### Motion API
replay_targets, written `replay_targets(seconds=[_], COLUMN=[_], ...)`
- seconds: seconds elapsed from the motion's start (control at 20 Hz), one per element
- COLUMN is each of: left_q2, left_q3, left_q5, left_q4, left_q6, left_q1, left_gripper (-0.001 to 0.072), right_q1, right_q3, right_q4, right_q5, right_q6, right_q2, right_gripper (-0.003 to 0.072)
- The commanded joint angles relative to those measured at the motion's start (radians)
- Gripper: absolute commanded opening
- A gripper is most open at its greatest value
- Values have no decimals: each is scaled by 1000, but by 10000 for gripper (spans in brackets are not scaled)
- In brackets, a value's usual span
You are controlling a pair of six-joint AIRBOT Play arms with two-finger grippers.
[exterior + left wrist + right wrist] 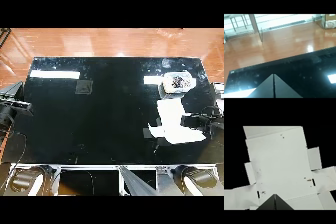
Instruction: Fold the box and place the chain.
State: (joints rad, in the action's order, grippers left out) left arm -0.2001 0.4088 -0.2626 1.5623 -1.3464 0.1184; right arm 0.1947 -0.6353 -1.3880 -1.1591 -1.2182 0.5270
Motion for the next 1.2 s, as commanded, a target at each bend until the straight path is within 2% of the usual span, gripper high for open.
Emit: replay_targets(seconds=[0.0,0.1,0.15,0.3,0.35,0.45,0.65,0.7,0.75,0.8,0.85,0.9,0.95,1.05,1.15], left_q2=[1,1,1,1,1,1,-4,-15,-33,-57,-88,-119,-156,-217,-265], left_q3=[0,0,0,0,0,0,-1,-1,-1,-1,-1,-1,0,5,13], left_q5=[8,47,68,106,106,106,105,103,93,89,82,78,77,47,-10], left_q4=[-14,-46,-47,-57,-57,-57,-61,-64,-93,-137,-201,-262,-318,-424,-452], left_q6=[-1,0,-1,-1,-1,-1,-1,-3,-19,-27,-27,-27,-27,-27,-27], left_q1=[0,0,0,0,0,0,0,0,0,0,0,0,0,1,7], left_gripper=[22,22,22,22,22,22,22,22,27,160,488,629,630,630,630], right_q1=[0,0,0,0,0,0,0,0,0,0,-5,-18,-49,-182,-420], right_q3=[0,0,0,0,0,0,0,1,3,5,5,5,5,5,5], right_q4=[95,254,309,372,369,342,57,-13,-58,-68,-46,-11,70,320,370], right_q5=[24,71,81,82,86,177,388,433,448,448,443,437,415,288,264], right_q6=[-164,-304,-309,-308,-308,-305,-300,-300,-300,-298,-252,-187,-41,261,251], right_q2=[-1,-1,-1,-1,-1,-1,0,1,5,13,29,46,65,106,147], right_gripper=[16,16,16,16,15,15,18,76,402,691,697,697,696,695,695])
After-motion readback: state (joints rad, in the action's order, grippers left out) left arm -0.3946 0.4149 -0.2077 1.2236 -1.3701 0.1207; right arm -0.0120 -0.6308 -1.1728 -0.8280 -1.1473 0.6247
